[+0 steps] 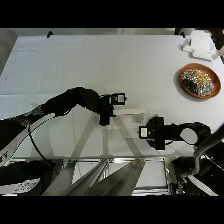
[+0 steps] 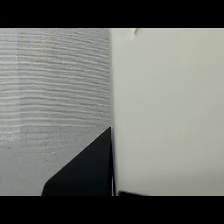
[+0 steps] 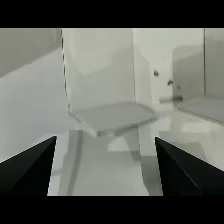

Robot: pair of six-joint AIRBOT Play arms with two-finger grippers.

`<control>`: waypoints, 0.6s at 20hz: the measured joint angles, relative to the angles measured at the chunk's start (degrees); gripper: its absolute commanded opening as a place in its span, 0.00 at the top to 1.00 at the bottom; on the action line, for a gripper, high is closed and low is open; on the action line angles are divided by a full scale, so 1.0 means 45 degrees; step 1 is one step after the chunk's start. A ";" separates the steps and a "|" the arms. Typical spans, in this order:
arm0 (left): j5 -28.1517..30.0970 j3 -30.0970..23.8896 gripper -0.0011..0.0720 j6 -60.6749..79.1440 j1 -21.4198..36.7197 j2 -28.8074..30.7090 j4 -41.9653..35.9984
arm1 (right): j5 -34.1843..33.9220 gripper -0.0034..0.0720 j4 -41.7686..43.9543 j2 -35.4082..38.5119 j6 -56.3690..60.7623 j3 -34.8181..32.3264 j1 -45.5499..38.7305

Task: Fold the box and place the chain.

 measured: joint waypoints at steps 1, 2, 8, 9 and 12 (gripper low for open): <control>0.0005 -0.0005 0.97 0.0000 0.0000 0.0000 0.0000 | -0.0355 0.02 0.0126 -0.0165 -0.0029 -0.0010 0.0296; 0.0005 -0.0005 0.97 0.0005 0.0000 0.0000 0.0000 | -0.0709 0.03 0.0194 -0.0291 0.0000 -0.0019 0.0597; 0.0005 -0.0005 0.97 0.0005 0.0000 0.0000 0.0000 | -0.1661 0.03 -0.0500 -0.0554 0.1481 -0.0029 0.1331; 0.0005 -0.0005 0.97 0.0005 0.0000 0.0000 0.0000 | -0.1705 0.03 -0.0612 -0.0563 0.1613 -0.0029 0.1370; 0.0005 0.0000 0.97 0.0005 0.0000 0.0000 0.0000 | -0.1773 0.03 -0.0869 -0.0520 0.1923 -0.0005 0.1423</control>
